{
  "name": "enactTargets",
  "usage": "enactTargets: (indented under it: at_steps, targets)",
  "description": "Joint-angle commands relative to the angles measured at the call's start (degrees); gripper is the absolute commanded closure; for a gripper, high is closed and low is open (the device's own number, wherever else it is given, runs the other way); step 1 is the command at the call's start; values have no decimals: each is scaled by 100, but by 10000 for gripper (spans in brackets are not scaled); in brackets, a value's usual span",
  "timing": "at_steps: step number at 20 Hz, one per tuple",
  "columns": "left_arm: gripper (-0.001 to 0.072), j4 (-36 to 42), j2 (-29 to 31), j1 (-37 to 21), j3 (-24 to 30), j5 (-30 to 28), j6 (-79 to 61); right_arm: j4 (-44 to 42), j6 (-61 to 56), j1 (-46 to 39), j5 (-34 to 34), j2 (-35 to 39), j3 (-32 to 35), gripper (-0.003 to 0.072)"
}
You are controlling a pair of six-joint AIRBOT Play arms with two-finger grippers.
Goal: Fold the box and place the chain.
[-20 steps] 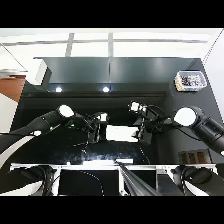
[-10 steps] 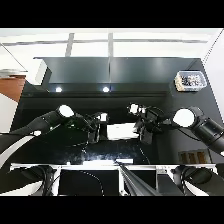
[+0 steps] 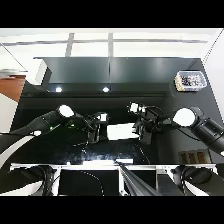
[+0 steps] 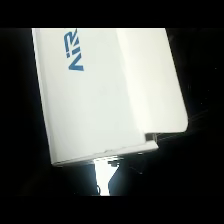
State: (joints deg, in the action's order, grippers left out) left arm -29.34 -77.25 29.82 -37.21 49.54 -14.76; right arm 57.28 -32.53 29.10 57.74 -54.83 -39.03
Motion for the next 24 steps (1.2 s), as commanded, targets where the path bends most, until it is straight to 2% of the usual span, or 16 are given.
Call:
enactTargets:
  at_steps: [1,2,9,13,20,24]
  targets:
    - [33,-4,2,0,-4,-9,125,-22,-4,7,-9,-2,0,467]
    - [1,-15,7,0,-4,-33,275,-22,-4,7,-20,0,0,467]
    - [1,-632,214,2,-2,-2,1784,-22,-4,7,-223,-2,0,467]
    - [3,-643,326,44,37,-70,2310,-22,-7,7,-286,0,0,467]
    - [3,-664,420,715,317,-1047,2997,-22,-120,7,-402,0,0,467]
    - [3,-673,424,564,317,-1165,3130,-22,-227,4,-400,0,0,467]
